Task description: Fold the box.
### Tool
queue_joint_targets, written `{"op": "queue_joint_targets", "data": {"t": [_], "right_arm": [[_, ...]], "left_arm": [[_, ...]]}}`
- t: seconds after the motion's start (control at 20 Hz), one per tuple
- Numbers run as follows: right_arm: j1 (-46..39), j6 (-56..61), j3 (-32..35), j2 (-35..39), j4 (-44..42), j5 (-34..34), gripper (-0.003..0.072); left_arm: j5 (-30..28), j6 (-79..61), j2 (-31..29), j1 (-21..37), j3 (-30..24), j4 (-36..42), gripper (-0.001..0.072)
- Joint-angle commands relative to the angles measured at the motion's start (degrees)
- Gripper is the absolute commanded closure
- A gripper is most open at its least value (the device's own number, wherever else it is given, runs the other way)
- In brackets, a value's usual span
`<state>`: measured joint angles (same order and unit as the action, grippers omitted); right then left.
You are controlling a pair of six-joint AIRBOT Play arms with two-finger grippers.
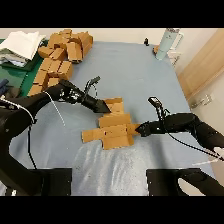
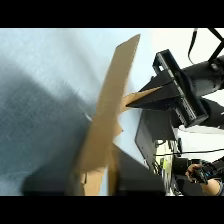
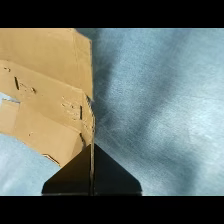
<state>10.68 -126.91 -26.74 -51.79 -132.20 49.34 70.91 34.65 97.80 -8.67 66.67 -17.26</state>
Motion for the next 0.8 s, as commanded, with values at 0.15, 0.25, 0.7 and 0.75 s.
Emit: {"op": "queue_joint_targets", "data": {"t": [0.15, 0.25, 0.7, 0.75], "right_arm": [[0.02, 0.02, 0.02, -0.04, 0.39, -0.92, 0.0684], [0.04, 0.02, 0.02, -0.04, 0.39, -0.90, 0.0682], [-1.27, 8.37, -1.40, -0.04, 5.62, -9.01, 0.0305], [-2.49, 11.93, -2.75, -0.04, 6.88, -10.10, 0.0310]], "left_arm": [[4.81, -1.25, 2.80, 0.07, 0.02, 0.94, 0.0607], [4.92, -2.19, 2.93, 0.09, 0.04, 0.96, 0.0696], [4.02, -2.45, 2.47, 0.04, 2.01, 0.35, 0.0700], [3.39, -3.06, 1.62, -0.22, 2.16, 0.33, 0.0700]]}}
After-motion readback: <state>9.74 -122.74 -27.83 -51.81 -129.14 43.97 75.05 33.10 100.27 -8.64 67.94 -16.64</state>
